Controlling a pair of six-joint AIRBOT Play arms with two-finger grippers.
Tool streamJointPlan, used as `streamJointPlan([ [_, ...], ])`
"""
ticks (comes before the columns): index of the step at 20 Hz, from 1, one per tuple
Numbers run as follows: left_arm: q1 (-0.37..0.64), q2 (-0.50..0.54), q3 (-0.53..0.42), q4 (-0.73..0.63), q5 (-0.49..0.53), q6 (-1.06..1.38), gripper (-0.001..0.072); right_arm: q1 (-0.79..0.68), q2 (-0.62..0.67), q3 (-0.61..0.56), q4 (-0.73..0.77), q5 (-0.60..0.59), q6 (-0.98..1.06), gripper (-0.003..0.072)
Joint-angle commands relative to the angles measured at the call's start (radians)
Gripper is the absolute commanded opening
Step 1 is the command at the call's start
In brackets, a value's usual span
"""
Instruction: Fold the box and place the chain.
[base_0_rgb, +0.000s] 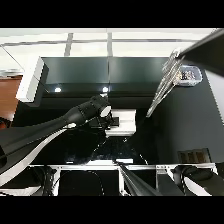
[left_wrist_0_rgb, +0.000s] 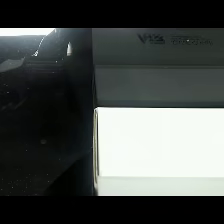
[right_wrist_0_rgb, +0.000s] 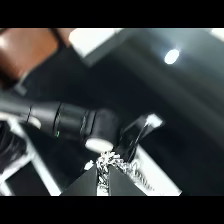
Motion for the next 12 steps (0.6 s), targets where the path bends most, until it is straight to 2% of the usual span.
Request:
streamJointPlan([
  [1, 0.000, 0.000, 0.000, 0.001, 0.000, 0.000, 0.0030, 0.037, 0.000, -0.105, 0.011, 0.029, -0.008, 0.0017],
  [6, 0.000, 0.000, 0.000, 0.000, 0.000, 0.000, 0.0029, 0.043, 0.000, -0.275, 0.188, -0.042, -0.062, 0.0017],
  [12, 0.000, 0.000, 0.000, 0.000, 0.000, 0.000, 0.0030, 0.043, 0.000, -0.459, 0.172, -0.059, -0.079, 0.0019],
])
